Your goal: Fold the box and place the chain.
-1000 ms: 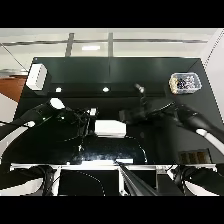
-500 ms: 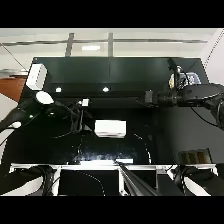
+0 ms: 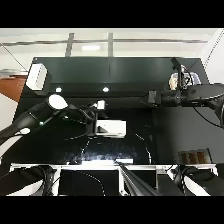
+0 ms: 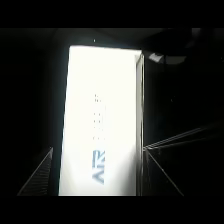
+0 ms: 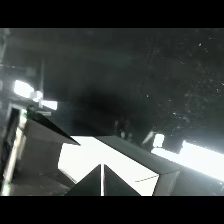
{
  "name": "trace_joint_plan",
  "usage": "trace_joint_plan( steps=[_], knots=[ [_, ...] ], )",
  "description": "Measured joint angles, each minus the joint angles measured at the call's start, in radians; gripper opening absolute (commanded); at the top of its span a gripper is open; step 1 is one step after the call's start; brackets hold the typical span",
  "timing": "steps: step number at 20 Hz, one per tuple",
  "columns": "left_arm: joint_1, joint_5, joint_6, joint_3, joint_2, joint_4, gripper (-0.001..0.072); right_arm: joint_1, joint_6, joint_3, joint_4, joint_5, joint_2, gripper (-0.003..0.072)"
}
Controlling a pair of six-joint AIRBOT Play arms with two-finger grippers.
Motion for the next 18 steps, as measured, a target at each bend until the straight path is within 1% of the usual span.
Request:
trace_joint_plan(
  steps=[3,8,18],
  knots=[
    [-0.056,0.061,-0.024,0.000,-0.021,-0.006,0.0715,0.000,0.000,0.000,-0.012,-0.001,0.000,0.0028],
    [-0.088,0.097,-0.053,0.000,-0.053,-0.010,0.0715,0.000,0.000,0.000,-0.019,-0.001,0.000,0.0028],
    [-0.092,0.102,-0.063,0.003,-0.066,0.012,0.0714,0.000,0.000,0.000,-0.021,0.000,0.000,0.0028]
  ],
)
